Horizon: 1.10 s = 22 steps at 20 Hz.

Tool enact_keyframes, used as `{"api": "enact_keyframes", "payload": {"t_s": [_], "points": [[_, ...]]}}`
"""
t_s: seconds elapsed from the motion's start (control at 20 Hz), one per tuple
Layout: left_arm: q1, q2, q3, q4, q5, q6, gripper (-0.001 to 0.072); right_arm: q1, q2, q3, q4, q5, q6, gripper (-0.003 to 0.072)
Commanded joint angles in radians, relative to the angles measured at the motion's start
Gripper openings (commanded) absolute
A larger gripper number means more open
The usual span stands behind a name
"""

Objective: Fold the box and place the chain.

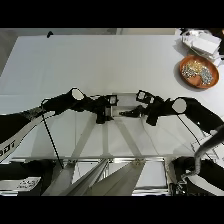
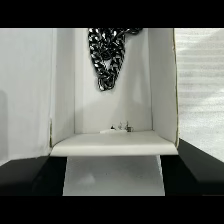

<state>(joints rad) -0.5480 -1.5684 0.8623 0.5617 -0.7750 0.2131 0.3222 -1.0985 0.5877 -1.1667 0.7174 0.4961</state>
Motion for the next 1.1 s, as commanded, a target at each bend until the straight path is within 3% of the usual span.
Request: {"api": "enact_keyframes", "payload": {"t_s": [0.0, 0.15, 0.3, 0.4, 0.65, 1.0, 1.05], "points": [[0.0, 0.0, 0.0, 0.0, 0.0, 0.0, 0.0314, 0.0, 0.126, 0.0, -0.061, 0.005, 0.113, 0.0014], [0.0, 0.0, 0.0, 0.0, 0.0, 0.0, 0.0314, 0.014, 0.282, 0.0, 0.019, 0.004, 0.14, 0.0014], [0.0, 0.0, 0.0, 0.0, 0.0, 0.0, 0.0314, 0.068, 0.328, 0.0, 0.14, -0.01, 0.139, 0.0014], [0.0, 0.0, 0.0, 0.0, 0.0, 0.0, 0.0314, 0.121, 0.293, 0.0, 0.182, -0.055, 0.135, 0.0014], [0.0, 0.0, 0.0, 0.0, 0.0, 0.0, 0.0314, 0.229, 0.126, 0.0, 0.303, -0.303, 0.135, 0.0015], [0.0, 0.0, 0.0, 0.0, 0.0, 0.0, 0.0314, 0.262, -0.03, 0.0, 0.368, -0.316, 0.136, 0.0024], [0.0, 0.0, 0.0, 0.0, 0.0, 0.0, 0.0314, 0.262, -0.034, 0.0, 0.367, -0.314, 0.136, 0.0092]]}}
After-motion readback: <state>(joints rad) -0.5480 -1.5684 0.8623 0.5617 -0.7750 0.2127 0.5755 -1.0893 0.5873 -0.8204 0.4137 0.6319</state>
